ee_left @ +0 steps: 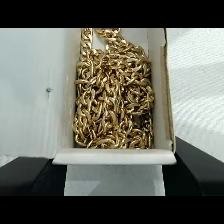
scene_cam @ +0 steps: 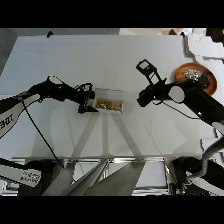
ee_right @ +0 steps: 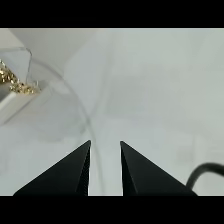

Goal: Fold the box and place the chain.

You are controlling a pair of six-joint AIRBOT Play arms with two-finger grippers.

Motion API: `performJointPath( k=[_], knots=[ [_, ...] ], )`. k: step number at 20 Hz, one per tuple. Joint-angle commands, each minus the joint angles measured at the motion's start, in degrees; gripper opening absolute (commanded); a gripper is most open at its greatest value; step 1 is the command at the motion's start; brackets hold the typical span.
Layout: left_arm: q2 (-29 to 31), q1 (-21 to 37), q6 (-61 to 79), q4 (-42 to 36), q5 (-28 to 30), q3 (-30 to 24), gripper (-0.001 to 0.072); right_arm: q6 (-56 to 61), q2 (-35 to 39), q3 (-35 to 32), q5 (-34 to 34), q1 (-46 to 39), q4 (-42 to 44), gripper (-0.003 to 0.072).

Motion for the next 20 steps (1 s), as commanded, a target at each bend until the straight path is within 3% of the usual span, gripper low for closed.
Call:
performJointPath(
  k=[1,3,5,12,20],
  knots=[
    [0.0,0.0,0.0,0.0,0.0,0.0,0.0339,-15.3,-5.4,-2.9,-3.7,-4.1,16.6,0.0149],
    [0.0,0.0,0.0,0.0,0.0,0.0,0.0339,-20.5,-9.5,-2.9,-5.8,-4.7,24.4,0.0145],
    [0.0,0.0,0.0,0.0,0.0,0.0,0.0339,-25.0,-13.0,-2.9,-6.4,-4.7,30.7,0.0008],
    [0.0,0.0,0.0,0.0,0.0,0.0,0.0339,-40.1,-15.9,-2.9,-5.9,-4.6,52.5,0.0009],
    [0.0,0.0,0.0,0.0,0.0,0.0,0.0339,-41.7,-15.9,-2.9,-3.0,-1.7,52.3,0.0011]
  ],
)
